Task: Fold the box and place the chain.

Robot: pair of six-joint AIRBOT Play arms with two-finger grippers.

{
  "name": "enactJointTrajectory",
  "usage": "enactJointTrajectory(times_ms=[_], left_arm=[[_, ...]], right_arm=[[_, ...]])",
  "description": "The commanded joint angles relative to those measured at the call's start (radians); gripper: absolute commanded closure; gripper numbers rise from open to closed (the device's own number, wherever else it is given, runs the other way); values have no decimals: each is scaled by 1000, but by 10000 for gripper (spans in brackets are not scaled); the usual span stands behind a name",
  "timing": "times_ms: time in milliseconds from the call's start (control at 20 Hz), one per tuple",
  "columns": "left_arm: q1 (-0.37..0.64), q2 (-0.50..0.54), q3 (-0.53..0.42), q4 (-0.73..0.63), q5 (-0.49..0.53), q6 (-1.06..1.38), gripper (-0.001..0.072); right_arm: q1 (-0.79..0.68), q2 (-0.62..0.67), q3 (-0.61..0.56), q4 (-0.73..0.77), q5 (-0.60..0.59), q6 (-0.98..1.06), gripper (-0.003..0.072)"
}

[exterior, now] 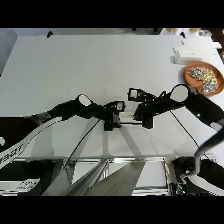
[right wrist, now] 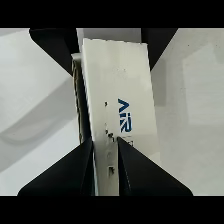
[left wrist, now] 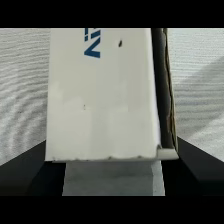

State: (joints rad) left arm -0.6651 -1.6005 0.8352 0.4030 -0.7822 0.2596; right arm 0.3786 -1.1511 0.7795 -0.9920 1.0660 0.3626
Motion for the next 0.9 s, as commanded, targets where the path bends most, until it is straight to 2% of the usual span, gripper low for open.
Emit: enactJointTrajectory(times_ms=[0,350,400,500,850], left_arm=[[1,1,0,1,0,3,433],[1,1,0,1,0,3,433],[1,1,0,1,0,3,433],[1,1,0,1,0,3,433],[1,1,0,1,0,3,433]], right_arm=[[1,0,-14,-3,-12,3,669],[0,0,-63,-1,-21,3,666],[0,0,-63,2,-10,2,621],[0,0,-63,29,-8,-1,446],[0,49,-63,87,-11,-32,443]])
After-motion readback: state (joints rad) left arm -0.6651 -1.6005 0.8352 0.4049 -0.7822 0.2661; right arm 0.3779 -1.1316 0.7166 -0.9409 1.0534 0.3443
